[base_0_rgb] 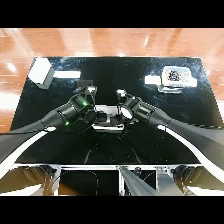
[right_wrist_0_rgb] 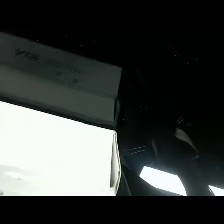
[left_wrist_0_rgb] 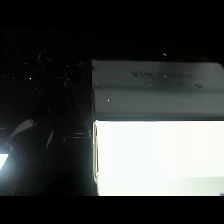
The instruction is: Fold the box and place the chain.
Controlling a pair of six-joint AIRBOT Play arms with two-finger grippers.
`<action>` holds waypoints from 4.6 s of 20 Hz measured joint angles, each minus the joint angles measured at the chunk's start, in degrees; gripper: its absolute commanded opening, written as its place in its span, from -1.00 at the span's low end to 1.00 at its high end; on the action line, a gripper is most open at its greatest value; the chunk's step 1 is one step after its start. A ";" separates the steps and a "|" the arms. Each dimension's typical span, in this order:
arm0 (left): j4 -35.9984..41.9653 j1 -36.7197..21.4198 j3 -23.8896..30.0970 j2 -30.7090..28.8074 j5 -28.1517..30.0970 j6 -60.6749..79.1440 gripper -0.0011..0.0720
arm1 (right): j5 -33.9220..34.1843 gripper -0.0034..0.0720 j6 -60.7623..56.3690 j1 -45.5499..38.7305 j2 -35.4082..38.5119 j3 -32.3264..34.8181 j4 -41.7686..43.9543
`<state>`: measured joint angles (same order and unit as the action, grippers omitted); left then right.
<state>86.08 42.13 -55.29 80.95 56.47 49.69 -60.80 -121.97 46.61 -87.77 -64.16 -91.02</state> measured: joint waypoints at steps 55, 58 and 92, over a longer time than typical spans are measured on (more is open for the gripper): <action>-0.09 0.00 0.00 0.00 -1.01 -0.09 -0.92 | -4.63 -0.11 -10.49 -4.63 -2.60 -4.44 5.49; 0.37 0.00 0.00 0.00 -1.18 0.02 -0.92 | -4.37 -0.83 -9.90 -4.70 -2.60 -4.44 5.88; 0.28 0.00 0.00 -0.02 0.96 -0.09 -0.92 | -19.58 0.78 11.58 -24.98 22.62 -4.44 -16.50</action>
<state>86.37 42.13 -55.29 80.93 57.43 49.60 -80.38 -110.39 21.63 -65.14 -68.60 -107.53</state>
